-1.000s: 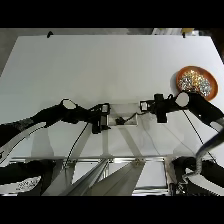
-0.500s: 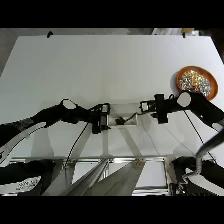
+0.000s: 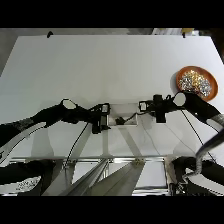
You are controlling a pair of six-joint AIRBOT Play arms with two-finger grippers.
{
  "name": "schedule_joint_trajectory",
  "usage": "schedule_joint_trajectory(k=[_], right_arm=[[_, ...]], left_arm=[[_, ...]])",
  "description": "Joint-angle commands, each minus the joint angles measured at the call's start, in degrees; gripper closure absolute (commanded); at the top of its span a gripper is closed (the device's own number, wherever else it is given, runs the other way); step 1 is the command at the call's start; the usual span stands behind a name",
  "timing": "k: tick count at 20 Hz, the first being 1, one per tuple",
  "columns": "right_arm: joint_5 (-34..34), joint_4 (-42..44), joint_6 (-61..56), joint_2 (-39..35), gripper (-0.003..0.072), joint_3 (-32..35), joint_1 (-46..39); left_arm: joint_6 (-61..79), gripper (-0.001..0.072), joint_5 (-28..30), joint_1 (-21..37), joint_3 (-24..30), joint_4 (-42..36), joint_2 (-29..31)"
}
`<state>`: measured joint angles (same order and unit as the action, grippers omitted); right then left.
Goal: Fold the box and place the chain.
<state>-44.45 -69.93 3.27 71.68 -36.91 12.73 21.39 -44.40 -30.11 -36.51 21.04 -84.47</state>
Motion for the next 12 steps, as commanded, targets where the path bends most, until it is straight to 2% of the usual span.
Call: schedule_joint_trajectory(k=[1, 4, 7, 9, 12], right_arm=[[-0.9, -0.1, 0.0, 1.2, 0.0673, 0.0, 0.0], [-3.1, -0.2, -0.3, 0.2, 0.0672, 0.0, 0.0], [-4.8, -0.3, -1.8, -4.4, 0.0672, 0.0, 0.0], [-8.3, 0.7, -2.9, -9.0, 0.0672, 0.0, 0.1], [-15.2, 5.6, -10.9, -15.7, 0.0672, 0.0, 2.0]], left_arm=[[0.0, 0.0456, 0.0, 0.0, 0.0, 0.0, 0.0], [0.0, 0.0456, 0.0, 0.0, 0.0, 0.0, 0.0], [0.0, 0.0456, 0.0, 0.0, 0.0, 0.0, 0.0], [0.0, 0.0456, 0.0, 0.0, 0.0, 0.0, 0.0], [0.0, 0.0456, 0.0, 0.0, 0.0, 0.0, 0.0]])
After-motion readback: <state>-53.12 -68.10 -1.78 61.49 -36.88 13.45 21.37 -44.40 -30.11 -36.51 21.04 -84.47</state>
